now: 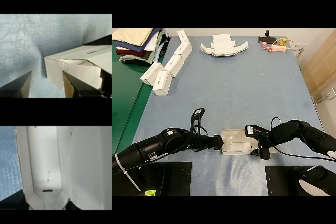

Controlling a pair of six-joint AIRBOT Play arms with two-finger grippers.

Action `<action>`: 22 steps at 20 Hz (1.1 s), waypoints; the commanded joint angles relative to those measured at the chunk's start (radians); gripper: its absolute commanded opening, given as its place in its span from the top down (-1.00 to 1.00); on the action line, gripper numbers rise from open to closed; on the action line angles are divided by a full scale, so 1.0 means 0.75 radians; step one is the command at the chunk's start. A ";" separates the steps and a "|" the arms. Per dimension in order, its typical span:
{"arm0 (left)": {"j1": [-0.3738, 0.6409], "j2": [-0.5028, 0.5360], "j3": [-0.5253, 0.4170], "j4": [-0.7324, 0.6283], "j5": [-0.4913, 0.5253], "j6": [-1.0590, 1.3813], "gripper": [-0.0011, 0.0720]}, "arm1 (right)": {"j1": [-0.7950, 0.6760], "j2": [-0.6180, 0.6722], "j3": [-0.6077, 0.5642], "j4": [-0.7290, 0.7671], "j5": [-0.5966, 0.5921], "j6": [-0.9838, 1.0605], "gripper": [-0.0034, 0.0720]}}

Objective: Fold the box.

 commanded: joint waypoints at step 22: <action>0.117 0.115 0.011 -0.310 -0.090 0.290 -0.66 | 0.000 0.001 0.001 0.001 0.001 0.001 -0.37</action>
